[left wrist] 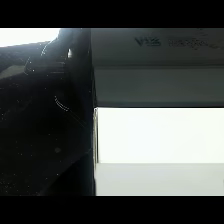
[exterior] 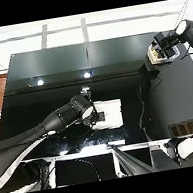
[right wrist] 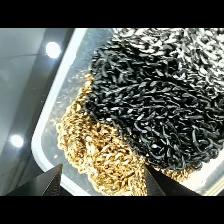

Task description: Fold the box and place the chain.

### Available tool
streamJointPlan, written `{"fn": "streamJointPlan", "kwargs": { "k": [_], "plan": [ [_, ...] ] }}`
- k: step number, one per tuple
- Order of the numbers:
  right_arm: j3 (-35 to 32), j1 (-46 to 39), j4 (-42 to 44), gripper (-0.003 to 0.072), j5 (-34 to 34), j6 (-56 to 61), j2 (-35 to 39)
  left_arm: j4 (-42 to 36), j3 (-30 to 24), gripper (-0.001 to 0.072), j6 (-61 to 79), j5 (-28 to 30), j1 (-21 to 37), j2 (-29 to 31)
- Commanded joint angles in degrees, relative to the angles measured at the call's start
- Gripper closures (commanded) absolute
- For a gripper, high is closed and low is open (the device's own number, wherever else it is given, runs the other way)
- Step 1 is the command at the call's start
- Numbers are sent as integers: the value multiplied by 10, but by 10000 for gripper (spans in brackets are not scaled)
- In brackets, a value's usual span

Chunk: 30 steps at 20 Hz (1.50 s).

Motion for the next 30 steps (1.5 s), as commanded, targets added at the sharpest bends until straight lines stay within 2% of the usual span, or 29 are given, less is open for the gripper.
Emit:
{"fn": "streamJointPlan", "kwargs": {
  "k": [1, 6, 7, 9, 10, 11, 16, 19, 25, 27, 28, 30],
  "plan": [
    [1, 1, 10, 126, -6, 5, -14, 0, 0, 679, 0, 0, 0, 0],
    [1, 1, 18, 132, -25, 3, -28, 0, 0, 679, 0, 0, 0, 0],
    [1, 1, 18, 277, -24, -5, -28, 0, 0, 679, 0, 0, 0, 0],
    [1, 1, 23, 486, -19, -44, -28, 0, 0, 679, 0, 0, 0, 0],
    [1, 1, 27, 497, -16, -59, -27, 0, 0, 679, 0, 0, 0, 0],
    [1, -1, 40, 672, -12, -85, -25, 0, 0, 679, 0, 0, 0, 0],
    [11, -19, 67, 671, 5, -232, 27, 0, 0, 679, 0, 0, 0, 0],
    [14, -43, 159, 672, 23, -358, 80, 0, 0, 679, 0, 0, 0, 0],
    [17, -76, 295, 673, 31, -494, 207, 0, 0, 679, 0, 0, 0, 0],
    [42, -80, 334, 672, 73, -581, 246, 0, 0, 679, 0, 0, 0, 0],
    [53, -80, 353, 673, 117, -637, 266, 0, 0, 679, 0, 0, 0, 0],
    [54, -81, 362, 673, 167, -653, 312, 0, 0, 679, 0, 0, 0, 0]
  ]
}}
